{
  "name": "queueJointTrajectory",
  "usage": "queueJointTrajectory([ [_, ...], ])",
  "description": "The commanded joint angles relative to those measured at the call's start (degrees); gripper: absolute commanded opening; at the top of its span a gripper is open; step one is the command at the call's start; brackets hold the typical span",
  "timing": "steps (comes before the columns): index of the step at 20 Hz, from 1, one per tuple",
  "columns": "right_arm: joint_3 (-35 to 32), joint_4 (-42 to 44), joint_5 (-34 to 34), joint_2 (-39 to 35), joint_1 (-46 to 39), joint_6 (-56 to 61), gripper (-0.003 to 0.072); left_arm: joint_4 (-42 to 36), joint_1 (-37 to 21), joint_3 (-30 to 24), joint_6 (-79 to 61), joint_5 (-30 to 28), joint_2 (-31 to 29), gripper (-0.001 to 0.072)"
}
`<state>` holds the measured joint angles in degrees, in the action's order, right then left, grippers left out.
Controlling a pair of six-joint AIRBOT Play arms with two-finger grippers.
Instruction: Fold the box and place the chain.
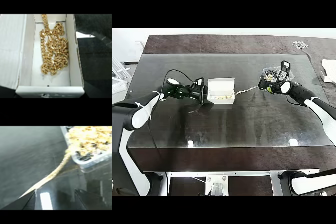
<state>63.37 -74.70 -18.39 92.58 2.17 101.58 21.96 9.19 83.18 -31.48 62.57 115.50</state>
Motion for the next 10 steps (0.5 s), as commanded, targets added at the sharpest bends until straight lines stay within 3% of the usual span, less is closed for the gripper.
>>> queueJointTrajectory([
  [1, 1.6, 4.0, 2.4, 3.8, -1.4, 0.4, 0.0567, 0.1, -0.1, 0.0, 0.0, -0.2, 0.0, 0.0528],
  [10, 10.7, 9.9, 1.8, 10.3, -1.5, 0.4, 0.0555, 0.0, -0.1, 0.0, 0.0, -0.2, 0.0, 0.0528],
])
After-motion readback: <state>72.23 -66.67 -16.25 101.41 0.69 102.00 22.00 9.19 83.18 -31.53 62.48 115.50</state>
